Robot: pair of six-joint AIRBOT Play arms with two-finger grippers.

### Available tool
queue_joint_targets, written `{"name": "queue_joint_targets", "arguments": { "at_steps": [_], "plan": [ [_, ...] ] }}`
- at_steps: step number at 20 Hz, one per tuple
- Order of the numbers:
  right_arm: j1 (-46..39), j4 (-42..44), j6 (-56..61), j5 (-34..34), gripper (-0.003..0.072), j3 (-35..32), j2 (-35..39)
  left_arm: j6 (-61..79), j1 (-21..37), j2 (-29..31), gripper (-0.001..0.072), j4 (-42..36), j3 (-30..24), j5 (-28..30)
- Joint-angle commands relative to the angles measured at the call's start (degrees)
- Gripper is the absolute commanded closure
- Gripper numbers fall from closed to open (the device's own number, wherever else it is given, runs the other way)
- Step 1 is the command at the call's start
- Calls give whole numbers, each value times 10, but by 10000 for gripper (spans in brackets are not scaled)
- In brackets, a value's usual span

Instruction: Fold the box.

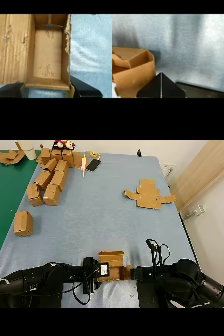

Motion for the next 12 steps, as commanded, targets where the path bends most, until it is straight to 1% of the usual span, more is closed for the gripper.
{"name": "queue_joint_targets", "arguments": {
  "at_steps": [1,2,5,9,10,11,12],
  "plan": [
    [0,-1,-3,-3,616,17,3,0,0,0,225,0,0,0],
    [0,0,-7,2,577,27,3,0,0,0,225,0,0,0],
    [0,19,-9,30,576,42,3,0,0,0,226,0,0,0],
    [0,37,-19,31,576,41,-2,0,0,0,226,0,0,0],
    [0,42,-21,31,522,41,-5,0,0,0,226,0,0,0],
    [0,43,-21,31,427,41,-9,0,0,0,225,0,0,0],
    [0,45,-21,31,427,41,-11,0,0,0,225,0,0,0]
  ]
}}
